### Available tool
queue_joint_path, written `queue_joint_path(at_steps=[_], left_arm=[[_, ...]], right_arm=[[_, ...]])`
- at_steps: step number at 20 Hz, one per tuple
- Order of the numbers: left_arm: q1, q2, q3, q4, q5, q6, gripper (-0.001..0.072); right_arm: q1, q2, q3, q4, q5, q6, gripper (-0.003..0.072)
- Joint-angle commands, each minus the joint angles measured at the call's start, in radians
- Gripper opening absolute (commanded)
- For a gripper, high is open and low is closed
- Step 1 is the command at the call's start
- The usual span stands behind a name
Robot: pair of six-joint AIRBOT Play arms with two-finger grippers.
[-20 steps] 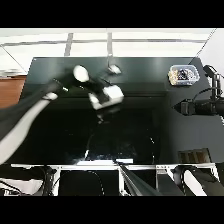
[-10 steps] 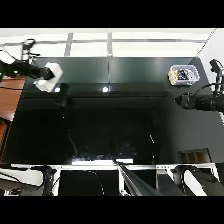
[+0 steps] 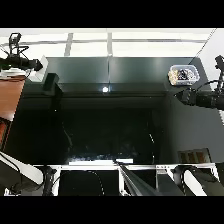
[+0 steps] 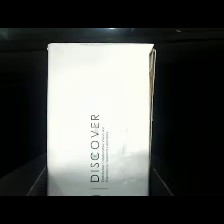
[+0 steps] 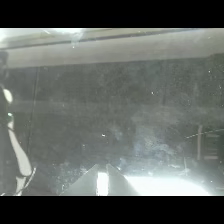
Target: Fold the box and place the chain.
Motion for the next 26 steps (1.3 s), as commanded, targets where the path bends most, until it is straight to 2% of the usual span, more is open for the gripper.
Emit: queue_joint_path(at_steps=[1, 2, 3, 4, 6, 9, 10, 11, 13, 15, 16, 18, 20, 22, 24, 26], left_arm=[[0.005, -0.072, 0.088, 0.054, 0.014, -0.031, 0.0349], [0.003, -0.075, 0.088, 0.069, 0.011, -0.026, 0.0354], [0.003, -0.075, 0.088, 0.096, 0.011, -0.028, 0.0449], [0.003, -0.071, 0.092, 0.107, 0.001, -0.031, 0.0720], [0.003, -0.055, 0.143, 0.118, -0.072, -0.069, 0.0716], [0.000, 0.004, 0.305, 0.116, -0.213, -0.202, 0.0715], [-0.001, 0.050, 0.308, 0.101, -0.233, -0.268, 0.0711], [-0.001, 0.107, 0.290, 0.060, -0.259, -0.354, 0.0649], [-0.001, 0.224, 0.198, -0.078, -0.364, -0.419, 0.0032], [-0.042, 0.349, 0.033, -0.200, -0.430, -0.319, 0.0023], [-0.086, 0.435, -0.090, -0.204, -0.403, -0.291, 0.0023], [-0.196, 0.645, -0.400, -0.205, -0.245, -0.234, 0.0023], [-0.325, 0.867, -0.753, -0.193, -0.021, -0.149, 0.0023], [-0.419, 1.055, -1.063, -0.096, 0.153, -0.140, 0.0023], [-0.431, 1.196, -1.258, -0.073, 0.219, -0.154, 0.0024], [-0.416, 1.294, -1.348, -0.072, 0.249, -0.152, 0.0025]], right_arm=[[0.000, 0.000, -0.003, 0.005, -0.004, 0.020, 0.0056], [0.000, 0.000, -0.005, 0.005, -0.004, 0.020, 0.0056], [0.000, 0.000, -0.007, 0.007, -0.004, 0.020, 0.0056], [0.000, 0.000, -0.007, 0.009, 0.000, 0.020, 0.0057], [0.000, 0.000, -0.007, 0.018, 0.019, 0.020, 0.0057], [0.000, 0.000, -0.006, 0.068, -0.001, 0.017, 0.0056], [0.001, 0.000, -0.006, 0.100, -0.005, 0.015, 0.0056], [0.010, 0.000, -0.006, 0.130, -0.002, 0.002, 0.0056], [0.082, 0.000, -0.007, 0.126, -0.001, -0.044, 0.0056], [0.199, 0.000, -0.007, 0.059, -0.020, -0.056, 0.0056], [0.256, 0.000, -0.008, -0.008, -0.048, -0.055, 0.0055], [0.352, 0.000, -0.041, -0.123, -0.150, -0.043, 0.0054], [0.404, -0.001, -0.134, -0.195, -0.323, -0.040, 0.0053], [0.404, -0.005, -0.223, -0.304, -0.471, -0.040, 0.0057], [0.401, -0.004, -0.232, -0.425, -0.463, -0.040, 0.0058], [0.402, -0.004, -0.232, -0.424, -0.423, -0.040, 0.0058]])
